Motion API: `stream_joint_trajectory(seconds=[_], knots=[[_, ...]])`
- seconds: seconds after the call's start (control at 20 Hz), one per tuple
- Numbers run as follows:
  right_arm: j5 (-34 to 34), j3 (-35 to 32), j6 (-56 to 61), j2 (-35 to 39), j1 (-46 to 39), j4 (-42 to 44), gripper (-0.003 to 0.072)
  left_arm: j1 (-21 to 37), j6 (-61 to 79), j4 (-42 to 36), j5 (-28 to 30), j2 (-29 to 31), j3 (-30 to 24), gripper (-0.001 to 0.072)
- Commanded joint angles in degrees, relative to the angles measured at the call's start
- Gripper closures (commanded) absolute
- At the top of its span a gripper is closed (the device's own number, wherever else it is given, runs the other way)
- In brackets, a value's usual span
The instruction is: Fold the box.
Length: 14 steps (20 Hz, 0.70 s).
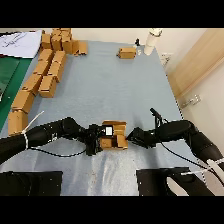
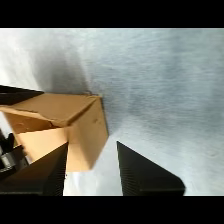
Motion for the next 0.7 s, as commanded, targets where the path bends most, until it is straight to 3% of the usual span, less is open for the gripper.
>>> stream_joint_trajectory(seconds=[0.0,0.25,0.3,0.35,0.65], knots=[[-0.1,0.4,-2.8,0.3,0.0,2.4,0.021,0.0,0.0,0.0,0.0,0.0,0.1,0.0197],[3.6,0.5,-1.9,0.0,5.2,1.2,0.0214,0.0,0.0,0.0,0.0,0.0,0.1,0.0197],[6.1,0.5,0.4,-0.5,8.1,-0.4,0.029,0.0,0.0,0.0,0.0,0.0,0.1,0.0197],[8.2,0.6,3.5,-1.1,11.0,-3.3,0.0333,0.0,0.0,0.0,0.0,0.0,0.1,0.0197],[4.9,10.7,27.4,-10.8,27.8,-28.9,0.0332,0.0,0.0,0.0,-0.1,0.0,0.1,0.0197]])
